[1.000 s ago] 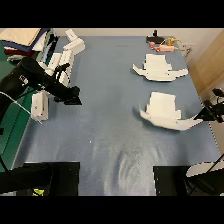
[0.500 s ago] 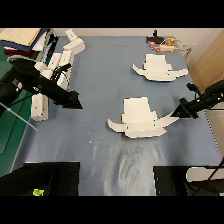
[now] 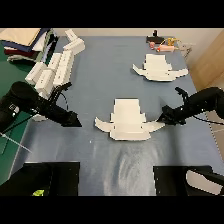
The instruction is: Fold the box.
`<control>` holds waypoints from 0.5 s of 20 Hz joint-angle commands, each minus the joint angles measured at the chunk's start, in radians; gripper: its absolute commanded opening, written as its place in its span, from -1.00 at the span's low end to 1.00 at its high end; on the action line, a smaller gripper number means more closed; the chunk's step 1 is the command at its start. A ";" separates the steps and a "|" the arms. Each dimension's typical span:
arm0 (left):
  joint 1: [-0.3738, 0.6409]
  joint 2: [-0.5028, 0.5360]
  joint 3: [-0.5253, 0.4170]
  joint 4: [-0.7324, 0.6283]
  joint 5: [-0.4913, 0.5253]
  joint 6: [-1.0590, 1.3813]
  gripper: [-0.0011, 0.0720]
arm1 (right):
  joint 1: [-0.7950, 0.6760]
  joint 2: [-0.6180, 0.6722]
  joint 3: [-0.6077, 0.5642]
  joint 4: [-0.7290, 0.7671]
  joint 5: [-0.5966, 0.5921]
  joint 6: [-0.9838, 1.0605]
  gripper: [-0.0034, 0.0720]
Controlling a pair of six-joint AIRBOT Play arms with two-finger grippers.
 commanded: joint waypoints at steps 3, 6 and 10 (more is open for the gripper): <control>0.000 0.011 -0.016 -0.001 0.108 0.003 -0.93 | 0.038 0.018 -0.024 -0.039 0.039 0.047 0.02; 0.000 0.009 -0.014 -0.002 0.148 0.002 -0.93 | 0.039 0.013 -0.024 -0.033 0.023 0.050 -0.22; 0.000 -0.010 -0.014 -0.018 0.154 0.002 -0.93 | 0.041 -0.024 -0.024 -0.003 0.021 0.038 -0.22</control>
